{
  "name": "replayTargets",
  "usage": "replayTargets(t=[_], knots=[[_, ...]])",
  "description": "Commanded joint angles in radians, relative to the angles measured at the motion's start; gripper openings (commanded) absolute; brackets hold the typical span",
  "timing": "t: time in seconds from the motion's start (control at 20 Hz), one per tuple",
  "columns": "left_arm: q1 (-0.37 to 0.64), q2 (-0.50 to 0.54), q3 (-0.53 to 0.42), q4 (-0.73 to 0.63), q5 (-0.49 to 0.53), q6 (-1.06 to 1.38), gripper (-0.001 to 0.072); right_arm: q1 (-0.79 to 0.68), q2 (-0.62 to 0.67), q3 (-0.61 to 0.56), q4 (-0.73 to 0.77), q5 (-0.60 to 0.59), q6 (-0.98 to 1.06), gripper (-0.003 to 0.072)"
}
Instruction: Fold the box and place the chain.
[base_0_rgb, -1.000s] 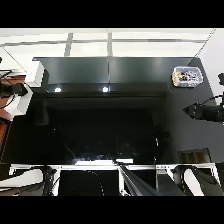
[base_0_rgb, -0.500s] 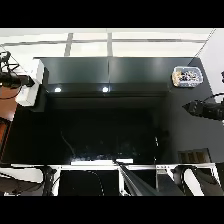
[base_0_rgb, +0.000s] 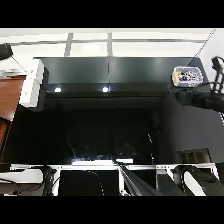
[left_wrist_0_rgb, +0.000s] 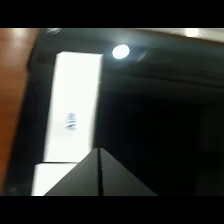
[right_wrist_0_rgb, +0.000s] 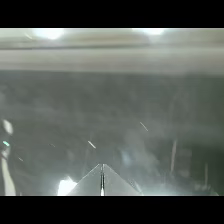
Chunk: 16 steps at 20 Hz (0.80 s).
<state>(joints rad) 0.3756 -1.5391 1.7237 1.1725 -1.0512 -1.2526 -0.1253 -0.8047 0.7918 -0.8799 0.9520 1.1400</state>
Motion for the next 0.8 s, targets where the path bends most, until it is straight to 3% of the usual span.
replayTargets(t=[0.0,0.1,0.2,0.3,0.4,0.55,0.75], knots=[[-0.028,0.119,0.020,-0.246,-0.127,-0.007,0.0022,0.170,-0.039,0.056,-0.022,-0.179,0.006,0.0016],[-0.087,0.255,-0.130,-0.230,-0.103,0.064,0.0022,0.190,-0.039,0.053,-0.109,-0.191,0.004,0.0016],[-0.158,0.435,-0.400,-0.228,0.011,0.140,0.0023,0.190,-0.039,0.021,-0.240,-0.183,0.005,0.0016],[-0.224,0.614,-0.721,-0.228,0.192,0.257,0.0027,0.190,-0.041,-0.051,-0.354,-0.217,0.005,0.0016],[-0.230,0.753,-0.974,-0.227,0.288,0.333,0.0027,0.190,-0.041,-0.086,-0.452,-0.166,0.005,0.0017],[-0.204,0.871,-1.122,-0.223,0.352,0.333,0.0026,0.190,-0.041,-0.086,-0.475,-0.099,0.005,0.0016],[-0.198,0.893,-1.130,-0.217,0.358,0.328,0.0026,0.190,-0.041,-0.086,-0.475,-0.099,0.005,0.0016]])
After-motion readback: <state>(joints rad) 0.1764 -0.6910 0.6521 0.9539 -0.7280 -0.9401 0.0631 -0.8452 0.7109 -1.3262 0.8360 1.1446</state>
